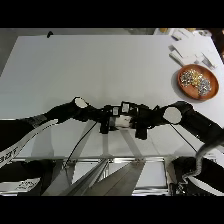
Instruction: Fold the box and place the chain.
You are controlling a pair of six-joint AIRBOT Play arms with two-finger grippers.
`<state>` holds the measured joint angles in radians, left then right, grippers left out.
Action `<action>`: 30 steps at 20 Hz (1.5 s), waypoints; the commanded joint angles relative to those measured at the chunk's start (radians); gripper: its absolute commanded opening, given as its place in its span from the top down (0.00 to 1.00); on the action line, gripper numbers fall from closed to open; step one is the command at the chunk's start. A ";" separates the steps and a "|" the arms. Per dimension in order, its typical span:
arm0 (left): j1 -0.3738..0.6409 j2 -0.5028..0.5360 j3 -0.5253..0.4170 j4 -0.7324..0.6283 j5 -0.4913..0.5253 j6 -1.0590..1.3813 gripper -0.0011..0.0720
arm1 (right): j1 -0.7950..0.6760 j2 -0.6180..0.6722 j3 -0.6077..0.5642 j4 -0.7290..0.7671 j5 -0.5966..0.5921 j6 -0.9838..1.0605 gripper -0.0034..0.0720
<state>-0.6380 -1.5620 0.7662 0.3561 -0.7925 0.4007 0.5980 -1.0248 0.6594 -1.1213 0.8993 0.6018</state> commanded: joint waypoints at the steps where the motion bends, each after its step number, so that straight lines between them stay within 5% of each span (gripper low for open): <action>1: 0.000 0.001 0.000 -0.001 0.003 -0.001 0.86 | 0.000 0.025 -0.001 0.008 0.001 -0.005 0.57; 2: 0.000 0.001 0.000 -0.001 0.003 -0.001 0.86 | 0.000 0.038 -0.001 0.009 0.003 -0.005 0.48; 5: 0.000 0.001 0.000 -0.001 0.003 -0.001 0.86 | 0.000 0.055 -0.001 0.010 0.006 -0.004 0.48; 6: 0.000 0.001 0.000 -0.001 0.003 -0.001 0.86 | 0.000 0.055 -0.001 0.023 0.005 -0.004 0.56; 8: 0.000 0.001 0.000 -0.001 0.003 -0.001 0.86 | 0.000 0.054 -0.001 0.035 0.000 -0.004 0.88; 9: 0.000 0.001 0.000 -0.001 0.003 -0.001 0.86 | 0.000 0.050 -0.001 0.036 -0.001 -0.003 0.91; 30: 0.000 0.001 0.000 -0.001 0.003 -0.001 0.86 | 0.000 -0.074 -0.031 0.076 0.002 0.001 0.93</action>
